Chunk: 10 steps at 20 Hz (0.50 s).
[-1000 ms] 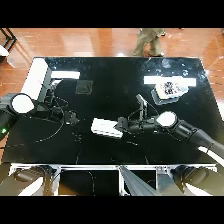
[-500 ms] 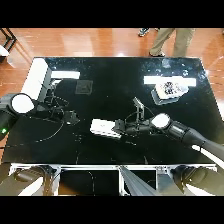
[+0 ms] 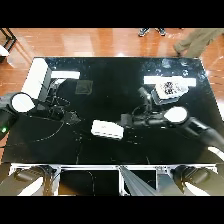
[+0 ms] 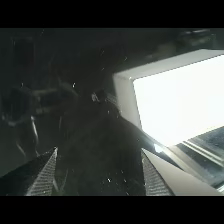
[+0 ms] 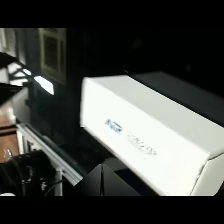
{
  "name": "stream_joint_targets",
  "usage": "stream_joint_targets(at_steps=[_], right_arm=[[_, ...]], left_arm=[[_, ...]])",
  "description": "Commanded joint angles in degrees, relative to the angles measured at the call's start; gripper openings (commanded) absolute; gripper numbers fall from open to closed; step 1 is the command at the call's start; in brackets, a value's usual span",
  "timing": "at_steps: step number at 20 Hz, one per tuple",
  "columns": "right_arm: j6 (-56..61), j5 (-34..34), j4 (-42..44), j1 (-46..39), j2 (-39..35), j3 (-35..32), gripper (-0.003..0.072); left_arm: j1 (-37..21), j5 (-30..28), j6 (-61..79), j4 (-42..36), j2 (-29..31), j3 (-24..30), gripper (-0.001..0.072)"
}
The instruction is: Fold the box and place the chain.
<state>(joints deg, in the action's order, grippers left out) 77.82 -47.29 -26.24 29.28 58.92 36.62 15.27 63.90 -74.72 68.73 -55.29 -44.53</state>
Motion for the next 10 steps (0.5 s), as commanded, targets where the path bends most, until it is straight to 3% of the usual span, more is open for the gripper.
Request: stream_joint_targets(at_steps=[1, 3, 6, 10], right_arm=[[0.48, -6.60, -7.52, -8.11, -7.48, 0.37, 0.0027], [3.58, -8.31, -14.49, -12.22, -9.79, 0.37, 0.0026], [5.05, -10.34, -20.61, -14.82, -10.38, 0.37, 0.0026], [6.19, -10.34, -23.30, -14.75, -10.36, 0.35, 0.0026]], left_arm=[[0.04, 0.09, 16.09, -7.32, -2.91, -1.88, 0.0628], [0.68, 1.99, 36.70, -17.25, -5.75, -3.06, 0.0628], [5.57, 0.68, 62.82, -19.76, -7.15, -2.99, 0.0629], [11.37, -3.82, 68.76, -19.76, -10.58, -2.84, 0.0635]])
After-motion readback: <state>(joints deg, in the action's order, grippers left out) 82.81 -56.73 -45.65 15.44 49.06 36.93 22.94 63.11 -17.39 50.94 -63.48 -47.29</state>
